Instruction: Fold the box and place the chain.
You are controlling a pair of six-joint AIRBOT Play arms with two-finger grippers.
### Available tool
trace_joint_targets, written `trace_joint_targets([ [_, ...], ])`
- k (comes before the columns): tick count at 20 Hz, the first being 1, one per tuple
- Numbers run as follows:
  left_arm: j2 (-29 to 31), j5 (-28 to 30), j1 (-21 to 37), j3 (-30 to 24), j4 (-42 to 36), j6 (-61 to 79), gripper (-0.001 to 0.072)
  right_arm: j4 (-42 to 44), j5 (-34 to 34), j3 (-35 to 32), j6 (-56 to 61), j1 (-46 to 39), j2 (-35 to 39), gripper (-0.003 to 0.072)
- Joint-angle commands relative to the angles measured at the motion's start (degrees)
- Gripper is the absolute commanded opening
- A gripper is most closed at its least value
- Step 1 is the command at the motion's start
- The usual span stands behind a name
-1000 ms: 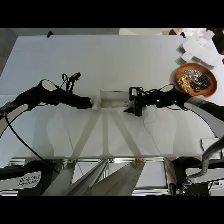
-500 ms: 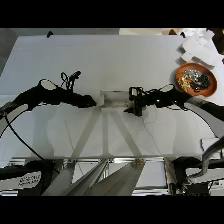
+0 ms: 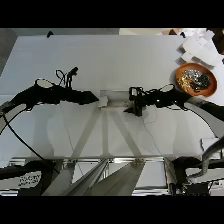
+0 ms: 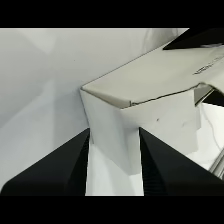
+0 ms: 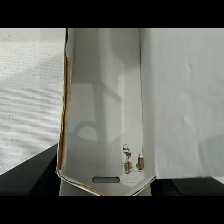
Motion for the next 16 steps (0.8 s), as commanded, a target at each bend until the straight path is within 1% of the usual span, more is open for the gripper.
trace_joint_targets([
  [1, 0.0, -1.1, 0.1, 0.0, -1.3, 1.0, 0.0354, 0.0, 0.0, 0.0, 0.0, 0.0, 0.0, 0.0371],
  [4, 0.0, -2.5, 0.0, 0.0, -1.3, 1.0, 0.0354, 0.0, 0.0, 0.0, 0.0, 0.0, 0.0, 0.0371],
  [11, -0.1, -2.5, -2.4, 0.0, -1.3, 1.0, 0.0354, 0.0, 0.0, 0.0, 0.0, 0.0, 0.0, 0.0371],
  [14, -0.1, -1.7, -2.8, 0.0, -1.3, 1.0, 0.0354, 0.0, 0.0, 0.0, 0.0, 0.0, 0.0, 0.0371],
  [16, -0.2, 0.2, -3.7, 0.0, -1.2, 1.0, 0.0354, 0.0, 0.0, 0.0, 0.0, 0.0, 0.0, 0.0371],
])
